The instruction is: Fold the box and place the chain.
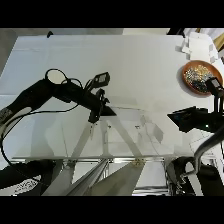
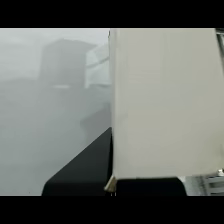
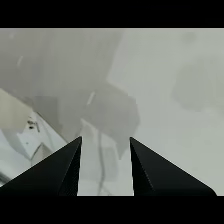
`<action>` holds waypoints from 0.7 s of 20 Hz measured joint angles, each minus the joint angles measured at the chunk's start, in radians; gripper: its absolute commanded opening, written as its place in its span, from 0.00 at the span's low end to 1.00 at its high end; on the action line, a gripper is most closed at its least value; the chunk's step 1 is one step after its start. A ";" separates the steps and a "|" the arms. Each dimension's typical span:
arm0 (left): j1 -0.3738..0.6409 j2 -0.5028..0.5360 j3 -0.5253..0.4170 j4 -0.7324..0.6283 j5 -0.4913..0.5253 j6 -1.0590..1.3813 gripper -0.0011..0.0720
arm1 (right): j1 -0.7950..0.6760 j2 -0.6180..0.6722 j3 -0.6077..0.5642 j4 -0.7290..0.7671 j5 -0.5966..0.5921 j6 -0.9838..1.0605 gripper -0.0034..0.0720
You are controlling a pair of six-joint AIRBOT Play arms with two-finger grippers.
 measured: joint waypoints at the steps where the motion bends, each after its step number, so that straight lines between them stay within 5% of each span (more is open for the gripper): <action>1: -0.011 -0.004 -0.017 0.013 0.039 0.021 0.02 | 0.000 0.000 0.001 0.008 0.000 0.000 0.49; 6: -0.074 -0.056 -0.056 0.015 0.234 0.157 0.02 | 0.000 0.000 0.002 0.031 -0.001 -0.003 0.49; 14: -0.093 -0.173 -0.064 -0.167 0.306 0.379 0.02 | 0.000 0.000 0.002 0.036 -0.013 -0.024 0.49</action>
